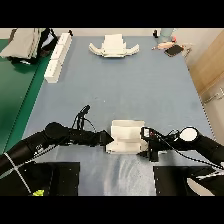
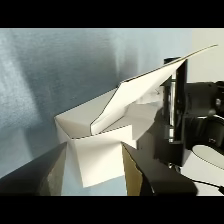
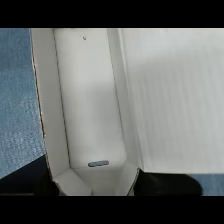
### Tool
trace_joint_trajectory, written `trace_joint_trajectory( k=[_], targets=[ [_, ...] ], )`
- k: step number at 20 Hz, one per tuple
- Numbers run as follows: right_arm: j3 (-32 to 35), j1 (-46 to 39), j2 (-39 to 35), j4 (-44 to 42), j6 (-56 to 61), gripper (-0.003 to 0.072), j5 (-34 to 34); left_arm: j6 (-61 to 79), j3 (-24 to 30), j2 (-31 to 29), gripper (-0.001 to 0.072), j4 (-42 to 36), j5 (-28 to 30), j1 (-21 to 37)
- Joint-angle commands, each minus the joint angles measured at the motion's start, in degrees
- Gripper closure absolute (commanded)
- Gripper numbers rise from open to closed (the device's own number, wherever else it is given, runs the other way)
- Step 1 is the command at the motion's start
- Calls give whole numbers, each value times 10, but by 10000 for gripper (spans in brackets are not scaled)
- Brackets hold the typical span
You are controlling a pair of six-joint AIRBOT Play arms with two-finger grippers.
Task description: Fold the box.
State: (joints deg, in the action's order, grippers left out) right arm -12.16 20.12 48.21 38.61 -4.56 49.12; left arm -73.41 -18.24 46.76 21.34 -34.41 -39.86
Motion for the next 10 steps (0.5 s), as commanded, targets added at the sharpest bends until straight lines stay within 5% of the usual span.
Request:
trace_joint_trajectory(
  k=[1,7,10],
  targets=[
    [0,0,-1,0,0,175,0,-137,-10,0,191,94,26,-46],
    [0,0,0,0,0,175,0,-421,-100,56,250,361,21,-147],
    [0,0,-1,0,0,175,0,-509,-150,106,250,443,-37,-174]
  ],
)
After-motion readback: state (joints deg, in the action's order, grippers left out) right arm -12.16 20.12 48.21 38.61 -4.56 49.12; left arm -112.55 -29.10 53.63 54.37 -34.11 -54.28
